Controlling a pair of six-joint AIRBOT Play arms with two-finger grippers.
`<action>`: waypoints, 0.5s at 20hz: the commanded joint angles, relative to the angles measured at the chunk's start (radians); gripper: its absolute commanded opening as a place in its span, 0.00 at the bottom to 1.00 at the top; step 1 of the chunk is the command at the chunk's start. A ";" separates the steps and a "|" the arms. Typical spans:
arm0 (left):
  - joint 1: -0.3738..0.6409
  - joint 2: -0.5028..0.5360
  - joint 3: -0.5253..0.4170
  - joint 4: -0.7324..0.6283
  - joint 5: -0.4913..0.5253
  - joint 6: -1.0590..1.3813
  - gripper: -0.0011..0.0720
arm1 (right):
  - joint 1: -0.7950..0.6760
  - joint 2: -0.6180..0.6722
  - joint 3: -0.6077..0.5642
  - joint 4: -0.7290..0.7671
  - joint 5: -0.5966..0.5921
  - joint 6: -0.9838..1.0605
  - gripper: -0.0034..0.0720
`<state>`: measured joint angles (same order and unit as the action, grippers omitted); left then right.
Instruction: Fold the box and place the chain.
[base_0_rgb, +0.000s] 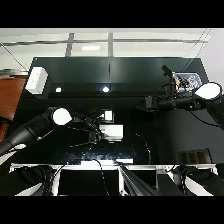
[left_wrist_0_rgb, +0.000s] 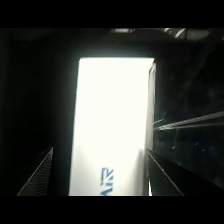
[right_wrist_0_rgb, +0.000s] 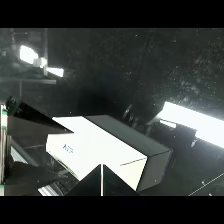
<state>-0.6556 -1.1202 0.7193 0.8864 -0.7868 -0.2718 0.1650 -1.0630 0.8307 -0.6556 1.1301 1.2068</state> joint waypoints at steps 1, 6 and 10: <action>-0.003 -0.016 0.000 -0.028 0.000 0.002 0.97 | -0.001 0.001 0.001 -0.012 -0.010 0.000 0.07; -0.005 -0.017 -0.001 0.058 -0.006 -0.077 0.97 | -0.001 0.001 0.001 -0.024 -0.009 0.000 0.07; -0.005 -0.018 -0.001 0.059 -0.009 -0.092 0.97 | -0.001 0.001 0.001 -0.030 -0.009 0.000 0.07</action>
<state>-0.6605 -1.1366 0.7185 0.9276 -0.7933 -0.3374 0.1650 -1.0626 0.8307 -0.6800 1.1210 1.2068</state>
